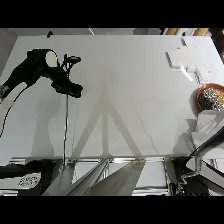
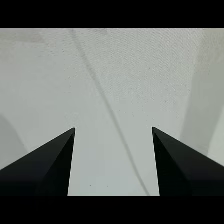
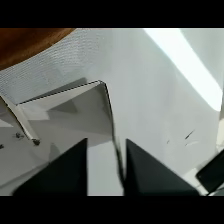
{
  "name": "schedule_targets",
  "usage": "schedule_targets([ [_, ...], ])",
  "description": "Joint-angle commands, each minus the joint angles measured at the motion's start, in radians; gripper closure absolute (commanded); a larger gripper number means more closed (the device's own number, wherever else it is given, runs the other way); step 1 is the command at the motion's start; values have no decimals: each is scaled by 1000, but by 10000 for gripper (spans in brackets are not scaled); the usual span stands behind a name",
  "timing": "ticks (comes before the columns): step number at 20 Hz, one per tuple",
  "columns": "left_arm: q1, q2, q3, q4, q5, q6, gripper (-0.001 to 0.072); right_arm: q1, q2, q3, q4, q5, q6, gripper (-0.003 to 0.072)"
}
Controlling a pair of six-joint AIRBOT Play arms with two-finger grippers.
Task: Fold the box and place the chain.
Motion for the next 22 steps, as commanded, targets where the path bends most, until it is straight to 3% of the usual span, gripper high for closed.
schedule_targets([
  [1,0,0,0,0,0,0,176,-1,-18,1,1,82,1,673],
  [6,0,0,0,0,0,0,176,104,140,1,117,166,-14,674],
  [10,0,0,0,0,0,0,176,307,315,-11,520,228,-116,676],
  [13,0,0,0,0,0,0,176,540,423,-71,667,277,-88,675],
  [18,0,-1,0,0,14,3,176,904,603,-193,766,183,154,675],
  [22,0,-1,0,-38,57,3,177,1105,621,-206,763,158,267,674],
])
